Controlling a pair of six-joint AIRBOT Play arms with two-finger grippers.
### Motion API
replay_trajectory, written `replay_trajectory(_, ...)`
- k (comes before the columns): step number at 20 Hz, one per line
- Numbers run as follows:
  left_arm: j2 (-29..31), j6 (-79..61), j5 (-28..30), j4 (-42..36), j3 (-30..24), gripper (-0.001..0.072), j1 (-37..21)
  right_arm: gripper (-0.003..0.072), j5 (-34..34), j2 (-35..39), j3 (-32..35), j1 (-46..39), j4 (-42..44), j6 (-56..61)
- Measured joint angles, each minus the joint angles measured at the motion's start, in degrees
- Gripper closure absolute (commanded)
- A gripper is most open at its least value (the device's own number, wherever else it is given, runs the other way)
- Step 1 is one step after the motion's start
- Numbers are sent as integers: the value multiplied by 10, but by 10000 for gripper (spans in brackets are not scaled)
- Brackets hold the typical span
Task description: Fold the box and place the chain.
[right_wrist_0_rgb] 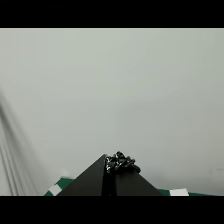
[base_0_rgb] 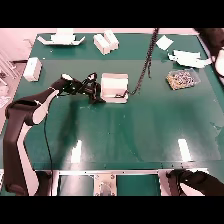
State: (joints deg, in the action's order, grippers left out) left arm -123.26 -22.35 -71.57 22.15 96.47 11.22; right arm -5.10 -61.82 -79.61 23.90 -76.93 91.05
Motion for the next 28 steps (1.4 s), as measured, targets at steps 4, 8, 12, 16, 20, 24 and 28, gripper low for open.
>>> replay_trajectory(4,0,0,0,0,0,312,0,677,-7,-32,-2,32,0,1)
replay_trajectory(8,0,0,0,0,0,312,0,677,-8,-48,-2,43,5,5)
replay_trajectory(12,0,0,0,0,0,312,0,677,-9,-67,-2,54,12,12)
replay_trajectory(16,0,0,0,0,0,312,0,677,-22,-89,0,63,20,14)
replay_trajectory(20,0,0,0,0,0,312,0,677,-43,-100,25,70,33,16)
replay_trajectory(24,0,0,0,-1,0,311,0,677,-50,-104,63,73,47,17)
replay_trajectory(28,0,0,0,-1,0,312,0,677,-52,-106,93,73,55,18)
